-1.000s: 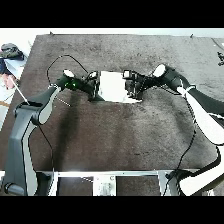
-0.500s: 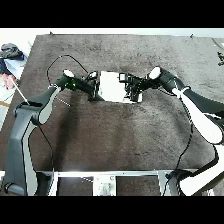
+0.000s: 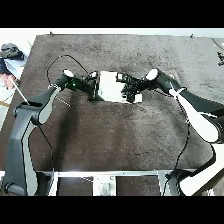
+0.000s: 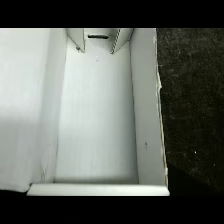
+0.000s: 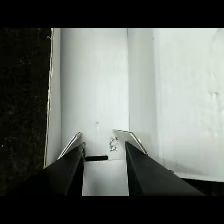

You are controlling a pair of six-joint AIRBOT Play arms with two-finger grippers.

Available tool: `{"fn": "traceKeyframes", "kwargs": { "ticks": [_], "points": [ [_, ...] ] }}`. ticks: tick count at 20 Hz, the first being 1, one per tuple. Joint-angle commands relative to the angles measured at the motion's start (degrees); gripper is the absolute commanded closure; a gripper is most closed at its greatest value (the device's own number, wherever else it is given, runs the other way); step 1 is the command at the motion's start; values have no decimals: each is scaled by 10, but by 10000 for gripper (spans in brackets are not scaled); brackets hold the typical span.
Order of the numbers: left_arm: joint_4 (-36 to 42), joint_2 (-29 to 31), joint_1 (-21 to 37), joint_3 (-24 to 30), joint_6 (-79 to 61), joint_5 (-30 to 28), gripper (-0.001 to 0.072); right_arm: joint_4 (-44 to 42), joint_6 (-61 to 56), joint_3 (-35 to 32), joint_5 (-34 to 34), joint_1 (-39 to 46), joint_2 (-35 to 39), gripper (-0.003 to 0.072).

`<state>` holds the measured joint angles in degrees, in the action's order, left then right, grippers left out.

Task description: Fold the box and place the chain.

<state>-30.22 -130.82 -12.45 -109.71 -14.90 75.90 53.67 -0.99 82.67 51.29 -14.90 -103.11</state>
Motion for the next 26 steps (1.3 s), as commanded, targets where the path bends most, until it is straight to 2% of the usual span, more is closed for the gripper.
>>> {"fn": "traceKeyframes", "kwargs": {
  "ticks": [1, 4, 6, 9, 10, 11, 13, 14, 15, 16, 19, 20, 21, 22, 23, 26],
  "points": [
    [0, 0, 0, 0, 1, 0, 253, -17, 0, 0, -23, -2, -4, 402],
    [0, 0, 0, 0, 1, -1, 253, -19, 1, 0, -20, -2, -4, 400],
    [0, 0, 0, 0, 1, -1, 253, -21, 29, 0, -9, -2, -4, 300],
    [0, 0, 0, 0, 1, 0, 253, -18, 33, 0, -1, -3, -4, 293],
    [0, 0, 0, 0, 1, 0, 253, -18, 40, 0, -1, -2, -4, 125],
    [0, 0, 0, 0, 1, 0, 253, -19, 54, 0, -2, -2, -4, 63],
    [0, 0, 0, 0, 1, 0, 253, -16, 55, 0, -7, -2, -4, 60],
    [0, 0, 0, 0, 1, 0, 253, -12, 56, 0, -7, -2, -4, -3],
    [0, 0, 0, 0, 1, 0, 253, -12, 55, 0, -7, -2, -4, -8],
    [0, 0, 0, 0, 1, 0, 253, -12, 55, 0, -7, -2, -4, 3],
    [0, 0, 0, 0, 1, -1, 253, 10, 39, 0, -7, -2, -3, 249],
    [0, 0, 0, 0, 1, -1, 253, 29, 12, 0, -7, -2, 0, 363],
    [0, 0, 0, 0, 1, -1, 253, 48, -17, 0, -7, -2, 4, 414],
    [0, 0, 0, 0, 1, -1, 253, 71, -41, 0, -4, -2, 11, 428],
    [0, 0, 0, 0, 1, 0, 253, 95, -63, 0, 2, -2, 19, 578],
    [0, 0, 0, 0, 0, -1, 253, 151, -186, 0, 21, 5, 53, 594]
  ]
}}
